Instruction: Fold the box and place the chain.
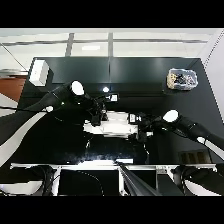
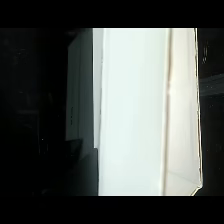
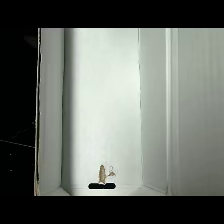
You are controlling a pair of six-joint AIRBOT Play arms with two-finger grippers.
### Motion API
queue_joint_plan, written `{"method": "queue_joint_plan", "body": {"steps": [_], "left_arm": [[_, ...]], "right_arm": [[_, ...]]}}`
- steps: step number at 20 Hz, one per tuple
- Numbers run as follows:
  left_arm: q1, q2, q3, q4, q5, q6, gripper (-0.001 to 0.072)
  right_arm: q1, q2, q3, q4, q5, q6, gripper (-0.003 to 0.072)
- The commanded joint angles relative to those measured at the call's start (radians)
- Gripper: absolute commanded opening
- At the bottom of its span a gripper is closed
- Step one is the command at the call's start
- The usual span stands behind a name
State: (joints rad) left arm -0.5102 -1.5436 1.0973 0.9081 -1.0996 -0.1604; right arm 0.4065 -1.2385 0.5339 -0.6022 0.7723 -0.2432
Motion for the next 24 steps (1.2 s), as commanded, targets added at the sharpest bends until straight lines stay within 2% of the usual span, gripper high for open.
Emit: {"method": "queue_joint_plan", "body": {"steps": [1,14,15,16,17,19,21,24], "left_arm": [[0.000,0.000,0.001,0.000,0.000,0.000,0.0025],[0.000,0.000,0.001,0.000,-0.007,0.000,0.0030],[0.000,0.000,0.001,0.000,-0.010,0.000,0.0073],[0.000,0.000,0.001,0.000,-0.013,-0.005,0.0211],[0.000,0.001,0.006,0.000,-0.022,-0.024,0.0330],[0.002,0.001,0.030,0.002,-0.067,-0.035,0.0444],[0.010,0.002,0.053,0.017,-0.108,-0.043,0.0448],[0.022,0.032,0.076,0.168,-0.132,-0.210,0.0448]], "right_arm": [[0.001,-0.001,-0.001,0.000,-0.002,0.000,0.0608],[0.003,-0.008,-0.010,-0.001,-0.019,0.000,0.0598],[0.003,-0.008,-0.010,-0.001,-0.019,0.000,0.0598],[0.003,-0.008,-0.010,-0.001,-0.018,0.000,0.0586],[0.003,-0.008,-0.010,-0.002,-0.018,0.000,0.0476],[0.003,-0.007,-0.010,-0.003,-0.017,0.000,0.0447],[0.003,-0.008,-0.010,-0.003,-0.014,0.000,0.0447],[0.003,-0.007,-0.010,-0.009,-0.009,-0.001,0.0447]]}}
